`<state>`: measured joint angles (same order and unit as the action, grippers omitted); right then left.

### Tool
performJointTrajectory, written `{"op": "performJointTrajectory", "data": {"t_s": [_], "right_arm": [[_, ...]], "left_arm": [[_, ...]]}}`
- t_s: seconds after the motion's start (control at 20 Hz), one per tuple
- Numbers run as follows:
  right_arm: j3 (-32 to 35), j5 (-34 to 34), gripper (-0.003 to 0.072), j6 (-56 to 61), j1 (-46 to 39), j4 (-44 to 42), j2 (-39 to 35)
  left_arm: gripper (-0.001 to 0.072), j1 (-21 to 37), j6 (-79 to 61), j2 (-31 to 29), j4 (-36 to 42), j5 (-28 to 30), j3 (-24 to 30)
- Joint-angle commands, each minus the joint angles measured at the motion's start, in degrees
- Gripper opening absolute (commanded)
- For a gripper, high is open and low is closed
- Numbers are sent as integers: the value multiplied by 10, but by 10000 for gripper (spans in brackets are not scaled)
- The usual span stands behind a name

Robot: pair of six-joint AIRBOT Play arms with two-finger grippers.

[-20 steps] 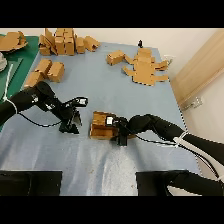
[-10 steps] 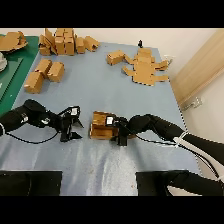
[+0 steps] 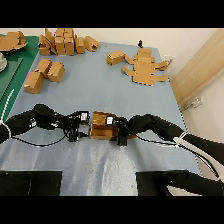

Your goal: Fold the box.

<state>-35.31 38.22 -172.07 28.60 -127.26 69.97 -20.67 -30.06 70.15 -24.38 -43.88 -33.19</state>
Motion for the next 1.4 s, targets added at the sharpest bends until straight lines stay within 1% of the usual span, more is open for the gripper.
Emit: {"op": "performJointTrajectory", "data": {"t_s": [0.0,0.15,0.3,0.5,0.7,0.75,0.8,0.95,1.1,1.25,1.35], "right_arm": [[0,0,507,0,0,0,0],[0,0,507,0,0,0,0],[0,0,507,0,0,0,0],[0,0,507,0,0,0,0],[0,0,507,0,0,0,0],[0,0,506,0,0,0,0],[0,0,507,0,0,0,0],[0,0,507,0,0,0,0],[0,0,507,0,0,0,0],[0,0,507,0,0,0,0],[0,0,507,0,0,0,0]], "left_arm": [[527,-4,-1,0,2,-16,0],[527,-4,-1,0,2,-45,0],[529,-4,-1,0,7,-46,0],[529,-4,-1,13,38,-45,0],[530,-4,1,16,38,-41,0],[598,-4,1,16,38,-41,0],[694,-4,4,16,38,-40,0],[695,-4,16,16,38,-38,0],[695,-3,17,16,37,-22,0],[695,6,84,15,11,-4,0],[695,15,91,15,8,-5,0]]}}
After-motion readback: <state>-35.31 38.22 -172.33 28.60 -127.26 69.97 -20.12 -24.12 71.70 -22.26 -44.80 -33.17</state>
